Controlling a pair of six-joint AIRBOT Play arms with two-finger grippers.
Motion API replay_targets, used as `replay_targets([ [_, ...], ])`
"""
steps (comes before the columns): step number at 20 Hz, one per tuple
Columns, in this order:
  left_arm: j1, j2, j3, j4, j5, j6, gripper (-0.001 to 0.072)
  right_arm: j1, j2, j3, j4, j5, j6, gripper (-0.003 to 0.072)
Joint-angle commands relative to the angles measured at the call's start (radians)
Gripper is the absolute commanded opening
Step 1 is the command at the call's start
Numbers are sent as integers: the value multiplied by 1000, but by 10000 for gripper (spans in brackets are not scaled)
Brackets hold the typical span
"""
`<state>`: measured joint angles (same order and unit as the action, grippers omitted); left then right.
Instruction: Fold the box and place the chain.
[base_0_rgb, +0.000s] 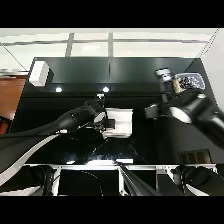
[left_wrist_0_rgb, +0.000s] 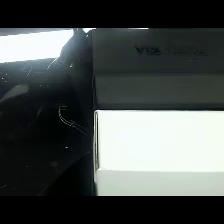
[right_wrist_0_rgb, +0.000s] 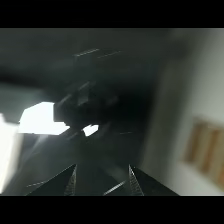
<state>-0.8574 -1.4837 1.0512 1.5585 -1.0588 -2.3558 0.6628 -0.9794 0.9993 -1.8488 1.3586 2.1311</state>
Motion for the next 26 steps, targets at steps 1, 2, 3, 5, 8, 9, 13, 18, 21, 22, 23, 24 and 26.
replay_targets([
  [1,1,0,0,1,2,-1,27,-158,109,-72,-224,40,-19,389],
  [2,1,0,0,1,3,-1,27,-241,109,-103,-220,-1,-23,389],
  [3,1,0,0,0,3,-1,26,-331,108,-141,-209,-76,-23,389],
  [5,1,0,0,1,3,-1,26,-493,105,-204,-171,-256,-23,389],
  [8,1,0,0,0,2,-1,26,-673,51,-225,-132,-505,42,388],
  [9,1,0,0,0,2,-1,27,-712,25,-225,-131,-584,84,389],
  [13,1,0,0,1,2,-1,27,-809,-144,-100,19,-740,150,389],
  [18,1,0,0,0,2,-1,27,-888,-492,306,360,-498,-162,720],
  [21,1,0,0,0,0,-1,26,-893,-655,489,389,-354,-236,717],
  [22,1,0,0,0,0,-1,27,-893,-691,527,389,-337,-248,716],
  [23,1,0,0,0,0,-1,26,-893,-718,555,385,-317,-256,715],
  [24,1,0,0,0,0,-1,26,-893,-740,574,374,-296,-258,715],
  [26,1,0,0,0,0,-1,26,-893,-768,579,336,-285,-262,683],
])
